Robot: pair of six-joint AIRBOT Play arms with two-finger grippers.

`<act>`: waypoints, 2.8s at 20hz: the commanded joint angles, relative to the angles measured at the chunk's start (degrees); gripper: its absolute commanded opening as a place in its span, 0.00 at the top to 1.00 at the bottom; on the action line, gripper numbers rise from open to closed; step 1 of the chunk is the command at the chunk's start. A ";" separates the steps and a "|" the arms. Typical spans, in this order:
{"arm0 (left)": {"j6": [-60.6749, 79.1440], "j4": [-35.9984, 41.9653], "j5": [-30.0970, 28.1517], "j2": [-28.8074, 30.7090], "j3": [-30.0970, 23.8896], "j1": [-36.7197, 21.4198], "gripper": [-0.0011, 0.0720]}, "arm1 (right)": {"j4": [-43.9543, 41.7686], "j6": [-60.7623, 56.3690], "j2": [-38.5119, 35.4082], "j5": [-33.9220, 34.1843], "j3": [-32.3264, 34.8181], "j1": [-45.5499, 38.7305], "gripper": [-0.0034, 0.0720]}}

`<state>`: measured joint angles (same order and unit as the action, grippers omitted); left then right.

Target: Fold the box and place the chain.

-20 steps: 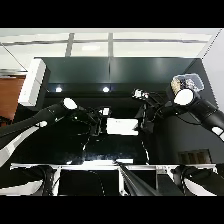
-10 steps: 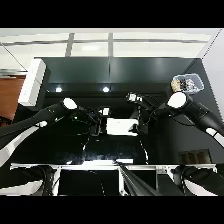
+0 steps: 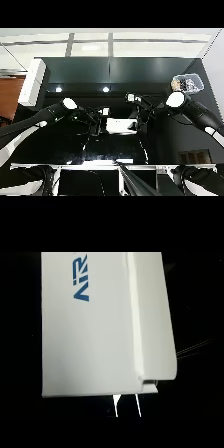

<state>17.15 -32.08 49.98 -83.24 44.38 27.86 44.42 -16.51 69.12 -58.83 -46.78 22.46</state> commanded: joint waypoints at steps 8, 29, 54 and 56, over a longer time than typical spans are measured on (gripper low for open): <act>0.04 -0.02 0.02 -0.02 0.04 0.00 0.44 | 0.04 -0.37 0.02 -1.60 -1.01 0.04 0.39; 0.04 -0.02 0.02 -0.02 0.04 0.00 0.44 | 0.63 -0.87 0.09 -1.77 0.26 0.07 0.52; 0.04 -0.02 0.04 -0.02 0.04 0.00 0.44 | -9.25 -32.15 -3.43 -12.33 3.43 -8.87 0.94; 0.04 -0.04 0.02 -0.02 0.04 0.00 0.44 | -23.50 -32.15 -2.95 -8.72 8.61 -8.70 0.94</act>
<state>17.19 -32.10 50.06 -83.24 44.38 27.86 36.42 -44.05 66.11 -68.20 -43.55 15.22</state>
